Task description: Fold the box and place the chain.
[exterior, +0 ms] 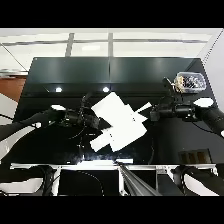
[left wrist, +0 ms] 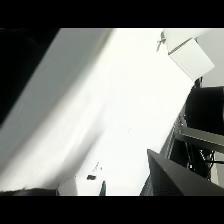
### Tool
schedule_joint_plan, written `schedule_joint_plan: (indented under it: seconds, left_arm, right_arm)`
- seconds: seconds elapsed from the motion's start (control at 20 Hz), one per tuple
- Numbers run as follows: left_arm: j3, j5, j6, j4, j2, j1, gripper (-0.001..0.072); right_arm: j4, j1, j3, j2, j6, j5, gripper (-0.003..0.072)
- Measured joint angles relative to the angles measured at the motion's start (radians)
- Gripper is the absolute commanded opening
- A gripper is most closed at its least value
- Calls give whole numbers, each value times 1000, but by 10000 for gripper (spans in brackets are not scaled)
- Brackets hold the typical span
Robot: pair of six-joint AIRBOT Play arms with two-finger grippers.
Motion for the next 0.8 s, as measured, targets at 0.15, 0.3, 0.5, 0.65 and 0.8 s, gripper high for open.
schedule_joint_plan:
  seconds: [0.15,0.3,0.5,0.65,0.8]
  left_arm:
    - [0,-37,40,-11,-3,26,551]
    - [0,-84,75,-16,-4,56,325]
    - [0,-107,119,-19,-4,71,125]
    - [3,-124,132,-12,-4,77,29]
    - [39,-156,134,55,5,79,26]
  right_arm:
    - [1,0,0,0,7,-6,49]
    - [0,0,0,0,10,-10,50]
    - [-3,0,0,0,24,-19,628]
    - [-6,-13,13,0,34,-23,720]
    - [-56,-82,82,0,37,5,720]
